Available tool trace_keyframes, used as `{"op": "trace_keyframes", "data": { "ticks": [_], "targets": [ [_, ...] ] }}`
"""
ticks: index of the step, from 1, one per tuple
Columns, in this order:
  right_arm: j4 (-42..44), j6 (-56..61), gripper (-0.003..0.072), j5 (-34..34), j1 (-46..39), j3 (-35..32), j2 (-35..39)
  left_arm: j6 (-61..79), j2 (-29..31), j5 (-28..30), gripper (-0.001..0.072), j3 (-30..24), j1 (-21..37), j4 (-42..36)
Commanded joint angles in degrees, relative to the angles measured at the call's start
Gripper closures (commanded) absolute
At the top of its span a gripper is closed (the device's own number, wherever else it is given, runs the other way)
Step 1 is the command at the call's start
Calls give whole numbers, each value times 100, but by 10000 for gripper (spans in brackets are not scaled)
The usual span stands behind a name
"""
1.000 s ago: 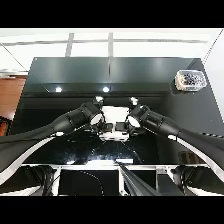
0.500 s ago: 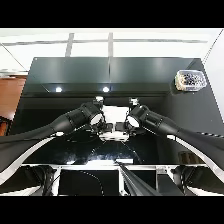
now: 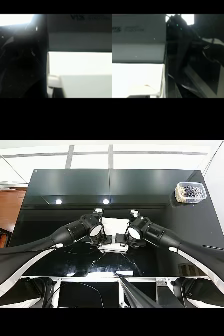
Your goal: Fold the box and place the chain.
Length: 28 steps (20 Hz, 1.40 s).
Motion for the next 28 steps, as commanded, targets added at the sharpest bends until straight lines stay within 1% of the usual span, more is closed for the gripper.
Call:
{"op": "trace_keyframes", "data": {
  "ticks": [1, 3, 5, 7, 9, 11, 12, 14, 15, 16, 17, 19, 20, 21, 23, 25, 28],
  "targets": [
    [-85, -313, 310, 61, -26, 24, 332, 2, -4, 24, 680, 2, 0, -4],
    [-168, -638, 309, 258, -85, 28, 721, 4, -4, 24, 680, 2, 0, -4],
    [-212, -1231, 309, 483, -247, 35, 1327, 4, -4, 24, 680, 2, 0, -4],
    [-616, -1388, 309, 623, -704, 35, 2109, 4, -4, 24, 680, 2, 0, -4],
    [-1202, -1537, 309, 595, -1416, 33, 2787, 2, -4, 24, 680, 2, 0, -4],
    [-2083, -1582, 309, 595, -2199, 33, 3091, 2, -4, 24, 680, 2, 0, -4],
    [-2415, -1690, 309, 562, -2538, 28, 3095, 4, -4, 24, 680, 2, 0, -4],
    [-2931, -1777, 307, 131, -3244, -111, 3042, 2, -4, 24, 680, 2, 0, -4],
    [-3084, -1816, 63, -221, -3600, -234, 2986, 4, -4, 24, 680, 2, 0, -4],
    [-3075, -1906, -32, -566, -3917, -323, 2885, 2, -4, 24, 680, 2, 0, -4],
    [-2951, -1904, -32, -855, -4234, -330, 2706, 4, -4, 24, 680, 2, 0, -4],
    [-2594, -1910, -30, -1685, -4806, -293, 2216, 4, -4, 24, 681, 2, 0, -4],
    [-2435, -1910, -30, -1956, -5027, -166, 1912, 4, -4, 24, 680, 2, 0, -4],
    [-2197, -1912, -30, -2044, -5250, 92, 1532, 4, -4, 24, 680, 2, 0, -4],
    [-1478, -2068, -28, -1860, -5595, 811, 710, 4, -4, 24, 680, 2, 0, -4],
    [-807, -2168, -21, -1467, -5801, 1657, -114, 4, -4, 24, 680, 2, 0, -4],
    [-404, -2129, -20, -575, -5871, 2879, -1128, 2, -4, 24, 680, 2, 0, -4]
  ]
}}
